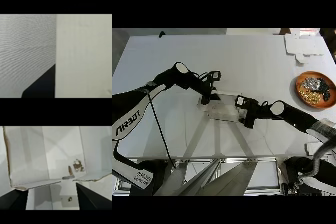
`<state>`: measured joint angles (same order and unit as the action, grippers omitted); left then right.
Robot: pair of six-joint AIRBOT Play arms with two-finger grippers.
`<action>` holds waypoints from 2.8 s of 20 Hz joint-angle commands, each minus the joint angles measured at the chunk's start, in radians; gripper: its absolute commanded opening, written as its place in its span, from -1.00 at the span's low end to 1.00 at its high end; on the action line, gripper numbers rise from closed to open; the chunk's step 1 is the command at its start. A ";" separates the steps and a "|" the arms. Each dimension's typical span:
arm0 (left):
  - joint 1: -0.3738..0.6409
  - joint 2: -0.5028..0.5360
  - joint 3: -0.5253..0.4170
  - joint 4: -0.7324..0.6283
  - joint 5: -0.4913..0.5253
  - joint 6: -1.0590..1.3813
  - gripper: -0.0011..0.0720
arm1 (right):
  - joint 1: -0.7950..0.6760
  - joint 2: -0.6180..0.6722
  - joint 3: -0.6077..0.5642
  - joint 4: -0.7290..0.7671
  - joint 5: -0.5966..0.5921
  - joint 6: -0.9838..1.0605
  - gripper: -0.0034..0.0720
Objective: Fold the box and place the chain.
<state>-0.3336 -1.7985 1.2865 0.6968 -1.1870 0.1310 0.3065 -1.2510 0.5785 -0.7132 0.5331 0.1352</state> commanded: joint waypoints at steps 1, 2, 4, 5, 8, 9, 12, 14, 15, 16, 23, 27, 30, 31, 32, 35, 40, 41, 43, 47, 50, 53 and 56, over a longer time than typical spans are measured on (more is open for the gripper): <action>0.000 -0.001 0.000 -0.001 0.001 0.000 -0.93 | 0.001 0.023 0.000 0.032 -0.001 0.084 0.81; 0.000 0.000 0.000 -0.001 0.001 0.000 -0.93 | 0.001 0.023 0.000 0.032 0.006 0.126 0.81; 0.000 -0.001 0.000 -0.001 0.001 0.000 -0.93 | 0.001 0.023 0.000 0.031 0.012 0.159 0.81; 0.000 -0.001 0.000 -0.001 0.001 0.000 -0.93 | 0.001 0.023 0.000 0.031 0.009 0.162 0.81; 0.000 -0.001 0.000 -0.001 0.001 0.000 -0.93 | -0.020 0.023 0.000 0.033 -0.002 0.161 0.81; 0.000 0.000 0.000 -0.001 0.001 0.000 -0.93 | -0.043 0.023 0.000 0.033 0.001 0.161 0.81; 0.000 -0.001 0.000 -0.001 0.001 0.000 -0.93 | -0.094 0.022 0.000 0.033 0.000 0.128 0.81; 0.000 -0.001 0.000 -0.001 0.001 0.000 -0.93 | -0.099 0.022 0.000 0.033 0.000 0.087 0.81; 0.000 -0.001 0.000 -0.001 0.001 0.000 -0.93 | -0.099 0.021 0.000 0.038 0.000 0.063 0.81; 0.000 -0.001 0.000 -0.001 0.001 0.000 -0.93 | -0.099 0.021 0.000 0.040 0.000 0.039 0.81; 0.000 -0.001 0.000 -0.001 0.001 0.000 -0.93 | -0.099 -0.014 0.000 -0.016 0.062 -0.013 0.81; 0.000 -0.001 0.000 -0.001 0.001 0.000 -0.93 | -0.092 -0.013 0.000 -0.074 0.060 -0.013 0.81; 0.000 -0.001 0.000 -0.001 0.001 0.000 -0.93 | -0.043 -0.013 0.000 -0.071 0.096 -0.013 0.81; 0.000 -0.001 0.000 -0.001 0.001 0.000 -0.93 | -0.027 -0.013 0.000 -0.055 0.095 -0.013 0.81; 0.000 0.000 0.000 -0.001 0.001 0.000 -0.93 | -0.017 -0.013 0.000 -0.020 0.094 -0.013 0.81; 0.000 -0.001 0.000 -0.001 0.001 0.000 -0.93 | -0.013 -0.012 0.000 0.029 0.064 -0.012 0.81; 0.000 -0.001 0.000 -0.001 0.001 0.000 -0.93 | -0.014 -0.012 0.000 0.070 -0.033 -0.001 0.81; 0.000 -0.001 0.000 -0.001 0.001 0.000 -0.93 | -0.014 -0.012 0.000 0.070 -0.037 -0.002 0.81; 0.000 -0.001 0.000 -0.001 0.001 0.000 -0.93 | -0.014 -0.013 0.000 0.070 -0.037 -0.002 0.81; 0.000 0.000 0.000 -0.001 0.001 0.000 -0.93 | -0.024 -0.013 0.000 0.068 0.006 -0.002 0.81; 0.000 -0.001 0.000 -0.001 0.001 0.000 -0.93 | -0.058 -0.021 0.000 0.071 0.035 0.050 0.91; 0.000 -0.001 0.000 -0.001 0.001 0.000 -0.93 | -0.077 -0.027 0.000 0.083 0.051 -0.014 0.93; 0.000 -0.001 0.000 -0.001 0.001 0.000 -0.93 | -0.108 -0.033 0.000 0.188 0.053 -0.093 0.93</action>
<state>-0.3336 -1.7988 1.2865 0.6956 -1.1862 0.1307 0.2234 -1.2789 0.5785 -0.6052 0.5739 0.1143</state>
